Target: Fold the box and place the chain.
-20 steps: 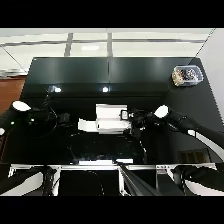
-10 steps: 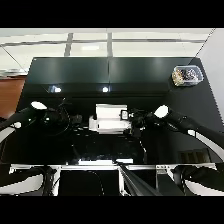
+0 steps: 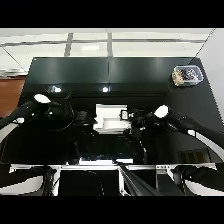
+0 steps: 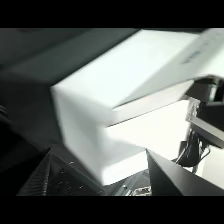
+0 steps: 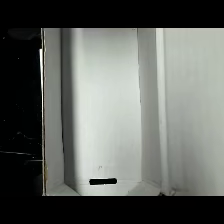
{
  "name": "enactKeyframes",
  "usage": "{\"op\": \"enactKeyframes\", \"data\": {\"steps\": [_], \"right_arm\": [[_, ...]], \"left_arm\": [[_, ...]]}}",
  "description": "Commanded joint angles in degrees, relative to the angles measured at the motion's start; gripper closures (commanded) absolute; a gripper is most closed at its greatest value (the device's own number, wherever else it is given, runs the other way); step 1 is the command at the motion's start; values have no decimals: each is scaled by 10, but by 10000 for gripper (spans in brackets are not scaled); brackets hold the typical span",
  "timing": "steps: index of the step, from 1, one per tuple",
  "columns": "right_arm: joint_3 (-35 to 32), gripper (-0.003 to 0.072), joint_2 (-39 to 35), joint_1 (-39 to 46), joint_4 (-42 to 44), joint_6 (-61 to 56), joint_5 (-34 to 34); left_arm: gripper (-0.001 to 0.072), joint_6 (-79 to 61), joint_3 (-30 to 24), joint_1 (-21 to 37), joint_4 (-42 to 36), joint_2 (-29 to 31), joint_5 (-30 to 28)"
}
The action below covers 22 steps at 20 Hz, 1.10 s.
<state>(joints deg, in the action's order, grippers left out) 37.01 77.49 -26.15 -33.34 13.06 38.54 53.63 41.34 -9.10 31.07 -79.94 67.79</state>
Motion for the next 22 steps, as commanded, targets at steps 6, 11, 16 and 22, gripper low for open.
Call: {"op": "enactKeyframes", "data": {"steps": [6, 11, 16, 22], "right_arm": [[0, 471, 0, 0, 0, 0, 0], [0, 471, 0, 0, 0, 0, 0], [0, 471, 0, 0, 0, 0, 0], [0, 471, 0, 0, 0, 0, 0]], "left_arm": [[256, 186, 86, -101, 138, 0, -26], [309, 288, 113, -148, 211, 0, -44], [309, 398, 115, -195, 314, 0, -79], [309, 562, 128, -267, 489, -2, -101]]}}
